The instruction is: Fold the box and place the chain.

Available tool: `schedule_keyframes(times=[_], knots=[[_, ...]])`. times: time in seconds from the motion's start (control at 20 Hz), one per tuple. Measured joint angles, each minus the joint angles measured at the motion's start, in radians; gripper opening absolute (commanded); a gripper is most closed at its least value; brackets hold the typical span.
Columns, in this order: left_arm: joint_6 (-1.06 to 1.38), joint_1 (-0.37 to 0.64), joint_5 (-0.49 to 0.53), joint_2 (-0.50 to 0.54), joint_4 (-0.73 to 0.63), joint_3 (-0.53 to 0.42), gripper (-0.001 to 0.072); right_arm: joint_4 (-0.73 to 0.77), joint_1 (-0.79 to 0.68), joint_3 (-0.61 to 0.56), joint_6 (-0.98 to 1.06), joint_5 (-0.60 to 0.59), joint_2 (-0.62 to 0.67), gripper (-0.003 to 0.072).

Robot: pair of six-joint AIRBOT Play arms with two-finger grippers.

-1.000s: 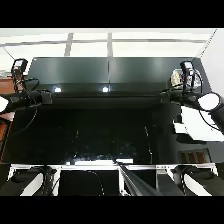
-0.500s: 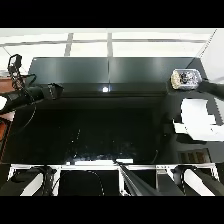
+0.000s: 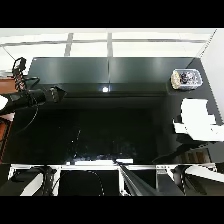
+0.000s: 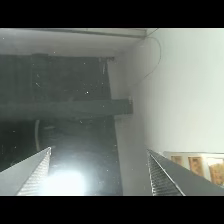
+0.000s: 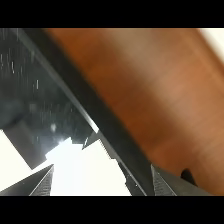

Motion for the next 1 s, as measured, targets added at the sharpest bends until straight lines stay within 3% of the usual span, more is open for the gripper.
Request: schedule_keyframes(times=[0.1, 0.2, 0.25, 0.3, 0.55, 0.7, 1.0], knots=[[0.000, 0.000, -0.010, -0.001, -0.003, 0.000, 0.0703, 0.022, -0.004, 0.046, -0.093, 0.067, -0.068, 0.0601], [-0.002, 0.000, -0.010, -0.001, -0.012, 0.000, 0.0703, 0.012, 0.007, 0.073, -0.158, 0.118, -0.112, 0.0358], [-0.003, 0.000, -0.012, -0.001, -0.016, 0.000, 0.0703, -0.003, 0.016, 0.082, -0.180, 0.140, -0.127, 0.0077], [-0.003, 0.000, -0.014, -0.001, -0.019, 0.000, 0.0703, -0.014, 0.026, 0.089, -0.195, 0.155, -0.137, 0.0013], [-0.003, 0.000, -0.014, -0.001, -0.024, 0.000, 0.0704, -0.007, 0.100, 0.104, -0.232, 0.224, -0.121, 0.0014], [-0.002, 0.000, -0.014, -0.001, -0.024, 0.000, 0.0704, 0.124, 0.185, 0.074, -0.236, 0.242, -0.042, 0.0014], [0.000, -0.021, -0.016, -0.002, -0.023, -0.006, 0.0703, 0.408, 0.483, -0.135, -0.187, 0.194, 0.215, 0.0014]])
